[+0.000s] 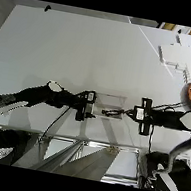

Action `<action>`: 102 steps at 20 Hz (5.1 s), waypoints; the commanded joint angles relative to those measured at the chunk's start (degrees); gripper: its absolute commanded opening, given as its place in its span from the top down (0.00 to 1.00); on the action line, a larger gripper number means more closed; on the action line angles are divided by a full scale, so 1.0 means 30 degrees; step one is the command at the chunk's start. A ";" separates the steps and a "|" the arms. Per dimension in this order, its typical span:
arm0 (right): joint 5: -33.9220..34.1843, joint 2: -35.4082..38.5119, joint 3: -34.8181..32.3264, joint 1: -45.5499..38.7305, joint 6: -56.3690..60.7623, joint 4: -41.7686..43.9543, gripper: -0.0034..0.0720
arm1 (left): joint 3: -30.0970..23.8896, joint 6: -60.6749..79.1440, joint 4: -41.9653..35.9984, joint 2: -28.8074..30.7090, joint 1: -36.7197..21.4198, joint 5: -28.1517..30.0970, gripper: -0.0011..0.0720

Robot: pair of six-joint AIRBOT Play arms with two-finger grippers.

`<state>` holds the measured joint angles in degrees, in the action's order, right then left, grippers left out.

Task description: Fold the box and place the chain.

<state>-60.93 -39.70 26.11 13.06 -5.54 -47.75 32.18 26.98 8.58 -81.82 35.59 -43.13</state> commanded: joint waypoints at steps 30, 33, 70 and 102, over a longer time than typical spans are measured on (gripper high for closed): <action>0.1610 -0.2841 0.1027 -0.2120 0.1370 -0.6747 0.72 | -0.0007 0.0000 0.0000 -0.0015 -0.0007 0.0000 0.70; 0.1647 -0.4116 -0.0066 -0.1326 -0.1457 -0.5734 0.72 | -0.0007 0.0000 0.0000 -0.0015 -0.0007 0.0007 0.70; 1.2429 -0.2535 -0.0503 0.9136 0.1413 0.6142 0.94 | -0.0007 0.0000 0.0000 -0.0015 -0.0007 0.0000 0.70; 0.3759 -0.7169 -0.0459 -0.1792 -0.5348 -0.2004 0.70 | -0.0007 0.0000 0.0000 -0.0015 -0.0007 0.0000 0.70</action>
<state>-50.26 -57.87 24.77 6.37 -18.06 -53.63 32.18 26.96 8.56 -81.82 35.59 -43.13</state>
